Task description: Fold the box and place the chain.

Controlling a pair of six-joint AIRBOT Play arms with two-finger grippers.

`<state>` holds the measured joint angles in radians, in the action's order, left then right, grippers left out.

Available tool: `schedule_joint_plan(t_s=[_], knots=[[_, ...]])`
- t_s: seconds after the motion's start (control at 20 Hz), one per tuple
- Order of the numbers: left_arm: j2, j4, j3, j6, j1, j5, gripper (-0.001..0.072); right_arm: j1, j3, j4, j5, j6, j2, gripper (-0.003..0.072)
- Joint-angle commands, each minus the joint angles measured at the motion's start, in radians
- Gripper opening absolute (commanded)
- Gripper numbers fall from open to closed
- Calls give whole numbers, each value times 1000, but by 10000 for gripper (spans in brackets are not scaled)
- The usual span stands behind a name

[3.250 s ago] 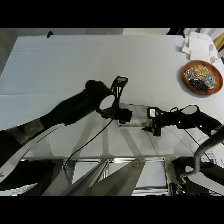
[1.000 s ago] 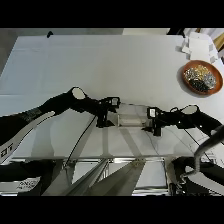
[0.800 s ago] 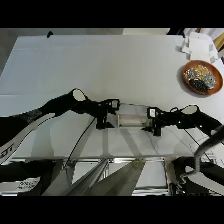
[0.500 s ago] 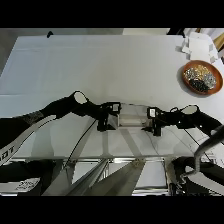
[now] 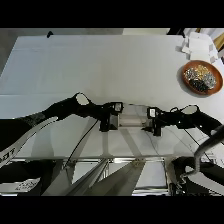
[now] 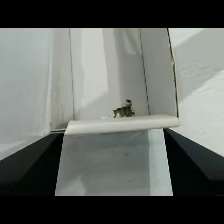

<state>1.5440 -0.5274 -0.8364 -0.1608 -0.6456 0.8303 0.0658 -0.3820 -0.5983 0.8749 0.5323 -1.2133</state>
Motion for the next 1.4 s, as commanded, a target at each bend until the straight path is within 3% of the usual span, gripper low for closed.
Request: schedule_joint_plan(t_s=[0.0,1.1,1.15,1.25,1.3,1.35], knots=[[1,9,1,5,-12,-9,696,1,0,0,0,0,0,294],[45,56,1,-19,-51,-35,669,1,0,0,0,0,0,294],[45,55,1,-19,-53,-35,546,0,0,0,0,0,0,294],[45,53,1,-19,-53,-34,210,1,0,0,0,0,0,294],[45,50,1,-18,-53,-34,98,1,0,0,0,0,0,294],[45,50,1,-18,-55,-34,68,1,0,0,0,0,0,294]])
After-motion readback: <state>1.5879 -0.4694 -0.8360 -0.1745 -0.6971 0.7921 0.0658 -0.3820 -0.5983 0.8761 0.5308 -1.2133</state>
